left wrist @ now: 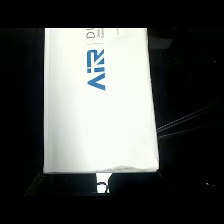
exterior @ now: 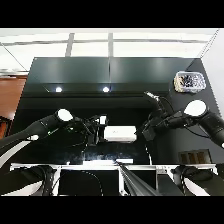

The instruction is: Fold the box and place the chain.

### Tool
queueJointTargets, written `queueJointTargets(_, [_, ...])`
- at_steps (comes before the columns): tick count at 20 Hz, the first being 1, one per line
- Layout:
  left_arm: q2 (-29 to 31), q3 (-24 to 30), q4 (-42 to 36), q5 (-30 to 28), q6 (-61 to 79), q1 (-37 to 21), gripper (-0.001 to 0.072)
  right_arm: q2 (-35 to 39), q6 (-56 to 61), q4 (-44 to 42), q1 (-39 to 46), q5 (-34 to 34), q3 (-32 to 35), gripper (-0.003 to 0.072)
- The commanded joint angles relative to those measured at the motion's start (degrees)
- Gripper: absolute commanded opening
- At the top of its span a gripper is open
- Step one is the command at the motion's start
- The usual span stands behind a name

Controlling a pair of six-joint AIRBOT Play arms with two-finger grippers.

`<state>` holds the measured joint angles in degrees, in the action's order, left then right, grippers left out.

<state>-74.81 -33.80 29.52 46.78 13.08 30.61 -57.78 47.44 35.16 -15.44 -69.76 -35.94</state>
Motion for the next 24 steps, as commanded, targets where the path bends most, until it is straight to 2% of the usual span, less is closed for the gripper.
queueJointTargets(1, [0.0, 0.0, 0.0, 0.0, 0.0, 0.0, 0.0483, -0.9, 4.7, -14.4, -1.0, 3.5, 4.3, 0.0007])
queueJointTargets(6, [0.0, 0.0, 0.0, 0.0, 0.0, 0.0, 0.0483, -6.1, 4.9, -16.5, -7.7, 13.0, 4.5, 0.0007])
queueJointTargets(9, [0.0, 0.0, 0.0, 0.0, 0.0, 0.0, 0.0483, -9.2, 4.9, -16.5, -8.4, 15.7, 4.5, 0.0007])
queueJointTargets(13, [0.0, 0.0, 0.0, 0.0, 0.0, 0.0, 0.0483, -11.5, 4.9, -13.2, -8.7, 15.8, 4.5, 0.0007])
queueJointTargets(24, [0.0, 0.0, 0.0, 0.0, 0.0, 0.0, 0.0483, -11.8, 4.9, -12.4, -8.7, 16.0, 4.5, 0.0007])
